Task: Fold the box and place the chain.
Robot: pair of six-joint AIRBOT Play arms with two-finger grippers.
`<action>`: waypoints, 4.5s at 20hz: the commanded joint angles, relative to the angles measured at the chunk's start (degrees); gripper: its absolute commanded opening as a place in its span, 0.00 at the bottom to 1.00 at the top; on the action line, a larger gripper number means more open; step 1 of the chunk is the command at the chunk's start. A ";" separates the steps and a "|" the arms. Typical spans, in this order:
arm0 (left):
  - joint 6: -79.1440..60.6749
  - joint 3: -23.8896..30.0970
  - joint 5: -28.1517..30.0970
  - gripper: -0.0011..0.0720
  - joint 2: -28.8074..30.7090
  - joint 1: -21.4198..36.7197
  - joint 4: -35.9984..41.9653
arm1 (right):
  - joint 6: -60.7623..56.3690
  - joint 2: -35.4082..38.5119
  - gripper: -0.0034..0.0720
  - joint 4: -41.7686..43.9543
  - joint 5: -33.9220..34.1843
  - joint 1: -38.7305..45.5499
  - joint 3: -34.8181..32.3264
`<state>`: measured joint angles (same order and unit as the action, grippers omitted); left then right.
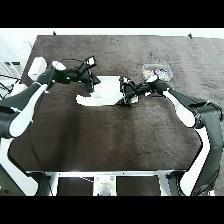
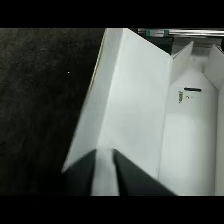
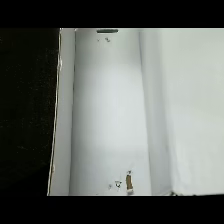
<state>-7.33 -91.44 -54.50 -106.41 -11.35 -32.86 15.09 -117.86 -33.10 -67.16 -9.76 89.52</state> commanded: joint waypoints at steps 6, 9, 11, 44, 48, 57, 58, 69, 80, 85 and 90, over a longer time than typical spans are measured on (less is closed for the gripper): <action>9.92 -0.85 -15.85 0.97 3.82 2.16 -18.78 | -0.02 0.04 0.61 0.02 0.00 0.00 -0.02; 11.58 0.17 -15.47 0.97 3.69 1.75 -21.07 | 0.00 0.04 0.61 0.02 0.00 0.00 -0.02; 11.61 1.51 -14.99 0.97 3.21 1.75 -21.05 | -0.02 0.04 0.61 0.02 0.00 0.00 -0.02; 2.64 3.30 -7.72 0.33 -1.33 -1.60 -13.09 | -0.02 0.04 0.61 0.02 0.00 0.00 -0.02; 0.22 3.28 -7.58 0.33 -3.06 -1.84 -9.25 | -0.02 0.04 0.61 0.02 0.00 0.00 -0.02; -2.60 3.30 -7.06 0.60 -3.58 -1.81 -5.09 | -0.02 0.04 0.61 0.02 0.00 0.00 -0.02; -2.58 3.30 -7.28 0.60 -3.58 -1.81 -5.11 | -0.02 0.04 0.61 0.02 0.00 0.00 -0.02; 1.36 3.02 -9.90 0.77 -3.06 -1.07 -8.02 | 0.00 0.04 0.61 0.02 0.00 0.00 -0.02; 7.58 -4.46 -30.27 0.04 -2.69 8.52 -4.92 | 0.00 0.04 0.61 0.02 0.00 0.00 -0.02; 18.12 -4.20 -21.79 0.03 4.94 9.75 -2.36 | -0.02 0.04 0.61 0.02 0.00 0.00 -0.02; 50.60 -4.20 -12.96 0.03 12.63 9.81 -19.23 | -0.02 0.04 0.61 0.02 0.00 0.00 -0.02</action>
<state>25.43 -95.57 -72.34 -97.47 -1.67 -42.89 15.11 -117.86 -33.10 -67.13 -9.74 89.52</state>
